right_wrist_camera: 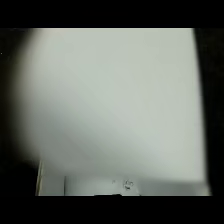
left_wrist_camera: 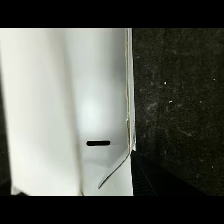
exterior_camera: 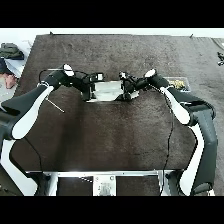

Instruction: Fold the box and place the chain.

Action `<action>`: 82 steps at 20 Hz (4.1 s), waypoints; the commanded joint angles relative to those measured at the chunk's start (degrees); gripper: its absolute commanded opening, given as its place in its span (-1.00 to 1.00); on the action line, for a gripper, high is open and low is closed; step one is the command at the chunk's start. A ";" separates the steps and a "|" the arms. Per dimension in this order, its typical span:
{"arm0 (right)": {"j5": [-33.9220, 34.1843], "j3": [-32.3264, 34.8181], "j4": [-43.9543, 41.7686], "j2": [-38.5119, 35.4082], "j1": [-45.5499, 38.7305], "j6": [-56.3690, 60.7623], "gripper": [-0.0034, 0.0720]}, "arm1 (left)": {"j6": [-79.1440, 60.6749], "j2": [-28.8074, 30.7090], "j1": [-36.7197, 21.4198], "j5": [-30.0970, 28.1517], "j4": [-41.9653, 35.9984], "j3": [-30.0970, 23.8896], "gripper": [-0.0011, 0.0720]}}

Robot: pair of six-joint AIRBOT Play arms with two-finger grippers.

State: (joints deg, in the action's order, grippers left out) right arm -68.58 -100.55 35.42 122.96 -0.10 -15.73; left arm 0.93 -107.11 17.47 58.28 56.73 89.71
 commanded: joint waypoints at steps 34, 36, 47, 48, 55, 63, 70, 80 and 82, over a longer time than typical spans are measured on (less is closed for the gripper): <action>-0.02 -0.02 -0.04 0.04 0.00 -0.09 -0.06 | 1.33 -1.92 0.04 -0.11 -5.31 -0.02 -0.68; -0.02 -0.02 -0.04 0.04 0.00 -0.09 -0.06 | -0.04 -1.95 0.04 -0.11 -8.41 -0.02 -0.68; -0.02 -0.02 -0.04 0.04 0.00 -0.09 -0.06 | -1.38 -2.01 0.02 -1.70 -11.32 -0.02 0.35; -0.02 -0.02 -0.04 0.04 0.00 -0.09 -0.06 | -1.38 -2.01 0.02 -1.66 -11.04 -0.02 0.35; -0.02 -0.02 -0.04 0.04 0.00 -0.09 -0.06 | -0.94 -2.01 -0.22 -1.90 -9.31 -0.02 0.39; 0.00 -0.02 -0.04 0.04 0.00 -0.09 -0.06 | -0.92 -1.57 -6.84 9.35 -12.28 1.84 -0.94; 0.00 -0.02 -0.04 0.04 0.00 -0.09 -0.06 | 16.85 5.88 -7.63 8.22 -12.57 3.43 -0.95; -0.02 -0.02 -0.04 0.04 0.00 -0.09 -0.06 | 46.16 7.85 -16.04 -3.87 -13.62 -9.86 -0.95; -0.02 -0.02 -0.04 0.04 0.00 -0.09 -0.06 | 49.20 7.48 -16.04 -3.34 -12.76 -11.13 -0.95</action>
State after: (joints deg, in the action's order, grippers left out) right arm -68.58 -100.55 35.38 122.96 -0.12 -15.84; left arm 43.03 -99.46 2.20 58.43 43.40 81.60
